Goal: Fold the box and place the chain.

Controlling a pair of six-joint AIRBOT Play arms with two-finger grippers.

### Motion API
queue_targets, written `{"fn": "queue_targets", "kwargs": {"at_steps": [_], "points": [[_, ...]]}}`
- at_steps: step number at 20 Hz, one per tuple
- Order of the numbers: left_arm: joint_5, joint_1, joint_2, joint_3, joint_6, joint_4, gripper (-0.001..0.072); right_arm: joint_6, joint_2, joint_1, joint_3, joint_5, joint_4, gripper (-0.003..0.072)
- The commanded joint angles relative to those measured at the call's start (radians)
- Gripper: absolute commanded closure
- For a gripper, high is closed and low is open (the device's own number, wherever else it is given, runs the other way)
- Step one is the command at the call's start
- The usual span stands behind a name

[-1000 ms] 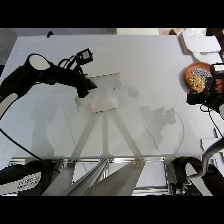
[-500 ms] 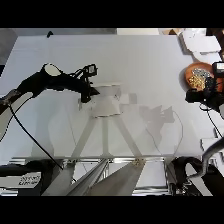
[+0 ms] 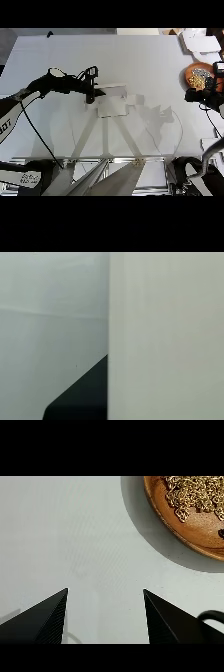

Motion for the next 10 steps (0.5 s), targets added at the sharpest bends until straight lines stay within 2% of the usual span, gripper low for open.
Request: {"fn": "queue_targets", "kwargs": {"at_steps": [1, 3, 10], "points": [[-0.021, -0.001, -0.049, 0.000, 0.069, -0.009, 0.0709, 0.000, 0.001, 0.000, 0.001, 0.001, 0.006, 0.0148], [-0.048, -0.001, -0.063, 0.000, 0.044, 0.002, 0.0709, 0.000, 0.001, 0.000, 0.001, 0.001, 0.007, 0.0148], [-0.039, 0.000, -0.061, 0.000, 0.044, 0.006, 0.0708, 0.000, 0.001, 0.000, 0.001, 0.001, 0.037, 0.0148]]}}
